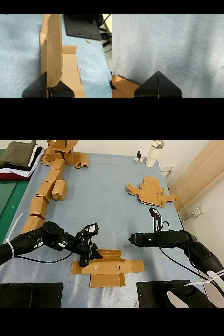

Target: Fold the box.

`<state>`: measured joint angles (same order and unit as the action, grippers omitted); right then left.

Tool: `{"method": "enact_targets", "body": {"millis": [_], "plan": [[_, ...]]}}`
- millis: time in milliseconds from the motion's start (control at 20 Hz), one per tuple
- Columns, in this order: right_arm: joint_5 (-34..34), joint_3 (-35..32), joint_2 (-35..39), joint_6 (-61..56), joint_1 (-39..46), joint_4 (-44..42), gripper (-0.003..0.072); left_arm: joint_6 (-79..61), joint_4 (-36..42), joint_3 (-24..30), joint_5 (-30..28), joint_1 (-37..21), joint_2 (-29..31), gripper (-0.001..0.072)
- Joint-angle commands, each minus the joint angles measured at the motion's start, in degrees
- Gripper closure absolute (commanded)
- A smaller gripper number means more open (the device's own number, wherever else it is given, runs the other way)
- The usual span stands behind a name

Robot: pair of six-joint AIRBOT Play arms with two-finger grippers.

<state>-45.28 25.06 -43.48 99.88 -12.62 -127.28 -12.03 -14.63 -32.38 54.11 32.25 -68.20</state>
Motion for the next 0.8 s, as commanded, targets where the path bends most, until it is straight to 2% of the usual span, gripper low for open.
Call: {"method": "enact_targets", "body": {"millis": [0, 250, 450, 750], "plan": [[0.0, 0.0, 0.0, 0.0, 0.0, 0.0, 0.0684, -0.3, -0.5, 0.0, -1.0, 0.2, 0.0, 0.0696], [0.3, 0.0, 0.0, 0.0, 0.0, 0.0, 0.0684, 1.6, -1.3, 0.0, -1.7, 0.3, 0.0, 0.0696], [0.3, 0.0, 0.0, 0.2, 0.0, 0.0, 0.0684, 2.8, -5.0, 0.1, -1.1, 0.3, 0.0, 0.0696], [0.2, 0.0, 0.0, 0.2, 0.0, 0.0, 0.0684, 4.1, -5.1, 0.1, -1.0, 0.3, 0.0, 0.0696]]}}
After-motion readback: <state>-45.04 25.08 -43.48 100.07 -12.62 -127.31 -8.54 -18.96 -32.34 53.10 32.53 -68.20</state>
